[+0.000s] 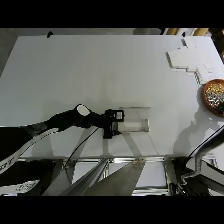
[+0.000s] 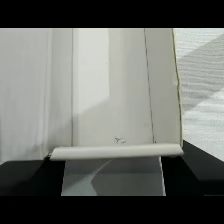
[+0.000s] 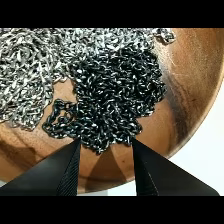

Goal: Fold the box and place the chain.

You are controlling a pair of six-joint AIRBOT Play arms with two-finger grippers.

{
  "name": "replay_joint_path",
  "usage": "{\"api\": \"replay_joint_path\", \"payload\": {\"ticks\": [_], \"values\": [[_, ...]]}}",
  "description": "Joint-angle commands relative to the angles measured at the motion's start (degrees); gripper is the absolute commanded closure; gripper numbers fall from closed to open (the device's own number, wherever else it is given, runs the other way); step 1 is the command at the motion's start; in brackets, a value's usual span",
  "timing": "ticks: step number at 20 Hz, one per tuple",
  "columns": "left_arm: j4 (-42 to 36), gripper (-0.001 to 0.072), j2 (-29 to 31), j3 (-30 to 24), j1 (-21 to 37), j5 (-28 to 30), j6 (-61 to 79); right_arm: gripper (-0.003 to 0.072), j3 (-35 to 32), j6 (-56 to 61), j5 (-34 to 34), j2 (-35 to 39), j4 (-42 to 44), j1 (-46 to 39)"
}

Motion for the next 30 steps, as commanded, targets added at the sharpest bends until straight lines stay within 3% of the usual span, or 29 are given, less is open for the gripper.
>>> {"api": "replay_joint_path", "payload": {"ticks": [1, 5, 7, 12, 14, 15, 16, 24, 30], "values": [[0.02, 0.0456, 0.02, 0.02, 0.00, 0.00, 0.02, 0.0399, 0.02, 0.02, -1.46, -2.49, 0.57, -0.68], [0.02, 0.0456, 0.02, 0.02, 0.00, 0.00, 0.00, 0.0400, 0.02, 0.02, -3.67, -4.04, 0.63, -0.68], [0.02, 0.0457, 0.02, 0.02, 0.00, 0.00, 0.00, 0.0460, 0.02, 0.00, -3.98, -4.79, 0.63, -0.68], [0.02, 0.0456, 0.02, 0.04, 0.00, 0.02, 0.00, 0.0472, 0.02, 0.00, -3.87, -6.64, 0.83, -0.68], [0.02, 0.0456, 0.02, 0.04, 0.00, 0.02, 0.00, 0.0610, 0.02, -0.04, -3.37, -6.60, 0.83, -0.66], [0.04, 0.0456, 0.02, 0.02, 0.00, 0.02, 0.00, 0.0656, 0.02, -0.04, -2.82, -6.32, 0.83, -0.63], [0.02, 0.0456, 0.02, 0.02, 0.00, 0.02, 0.00, 0.0656, 0.02, -0.09, -2.19, -5.81, 0.83, -0.50], [0.04, 0.0456, 0.02, 0.02, 0.00, 0.00, 0.00, 0.0670, 0.02, -2.75, 5.40, 10.47, 3.19, 7.98], [0.02, 0.0456, 0.02, 0.02, 0.00, 0.02, 0.00, 0.0670, 0.02, -6.34, 19.56, 22.29, 12.41, 21.00]]}}
